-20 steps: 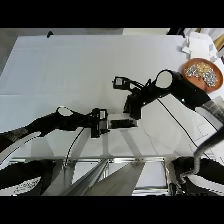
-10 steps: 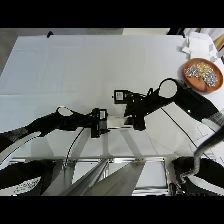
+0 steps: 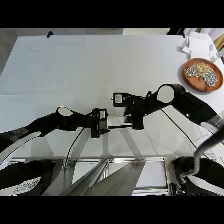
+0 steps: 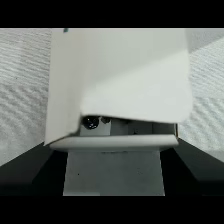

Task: Fold the box and place the chain.

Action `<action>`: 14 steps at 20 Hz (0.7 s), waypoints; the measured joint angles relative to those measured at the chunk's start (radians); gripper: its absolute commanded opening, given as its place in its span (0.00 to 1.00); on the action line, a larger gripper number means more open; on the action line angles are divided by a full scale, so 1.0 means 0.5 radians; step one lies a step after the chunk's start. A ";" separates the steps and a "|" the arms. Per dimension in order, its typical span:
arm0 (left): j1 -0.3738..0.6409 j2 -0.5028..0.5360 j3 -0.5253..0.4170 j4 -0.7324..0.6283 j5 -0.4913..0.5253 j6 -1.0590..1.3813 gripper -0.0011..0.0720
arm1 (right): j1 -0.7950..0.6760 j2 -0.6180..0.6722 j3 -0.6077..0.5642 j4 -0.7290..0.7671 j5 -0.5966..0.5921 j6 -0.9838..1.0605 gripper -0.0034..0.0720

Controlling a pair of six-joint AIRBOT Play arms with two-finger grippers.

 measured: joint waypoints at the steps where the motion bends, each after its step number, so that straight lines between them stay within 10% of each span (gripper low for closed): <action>1: 0.000 0.000 0.000 0.000 0.000 0.000 0.38 | 0.000 0.000 -0.002 -0.002 -0.004 0.009 0.38; 14: 0.000 0.000 0.000 -0.001 0.001 -0.002 0.38 | 0.002 0.002 -0.097 -0.029 -0.124 0.029 0.38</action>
